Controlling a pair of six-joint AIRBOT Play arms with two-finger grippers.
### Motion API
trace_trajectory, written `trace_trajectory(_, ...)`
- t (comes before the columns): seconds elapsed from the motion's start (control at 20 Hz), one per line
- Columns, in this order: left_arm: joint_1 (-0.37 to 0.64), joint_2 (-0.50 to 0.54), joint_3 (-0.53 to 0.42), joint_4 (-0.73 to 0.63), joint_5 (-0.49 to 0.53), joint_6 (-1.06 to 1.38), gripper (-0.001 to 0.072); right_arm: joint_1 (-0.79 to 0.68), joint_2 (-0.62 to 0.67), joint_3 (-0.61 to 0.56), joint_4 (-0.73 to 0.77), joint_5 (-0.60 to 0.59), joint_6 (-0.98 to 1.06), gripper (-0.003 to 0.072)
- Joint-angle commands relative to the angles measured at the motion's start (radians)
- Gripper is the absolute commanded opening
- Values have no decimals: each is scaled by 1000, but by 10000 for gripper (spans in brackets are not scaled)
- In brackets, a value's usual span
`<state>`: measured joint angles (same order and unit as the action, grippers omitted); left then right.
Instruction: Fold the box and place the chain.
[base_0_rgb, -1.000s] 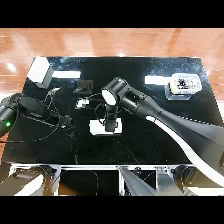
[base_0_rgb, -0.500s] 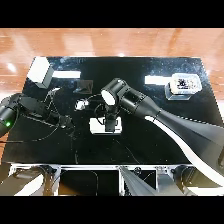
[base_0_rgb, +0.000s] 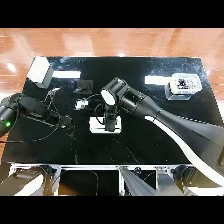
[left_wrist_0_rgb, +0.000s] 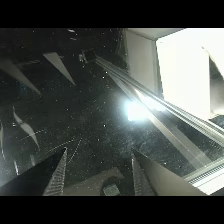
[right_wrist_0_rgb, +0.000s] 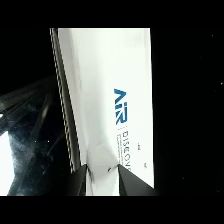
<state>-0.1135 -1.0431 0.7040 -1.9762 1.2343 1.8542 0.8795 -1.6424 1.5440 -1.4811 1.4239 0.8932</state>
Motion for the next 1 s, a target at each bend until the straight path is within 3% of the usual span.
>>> trace_trajectory(0.0,-1,0,-1,0,0,0,511,-1,1,12,5,4,0,238)
trace_trajectory(0.95,-1,0,-1,0,3,0,511,-1,-2,-19,14,-27,19,237)
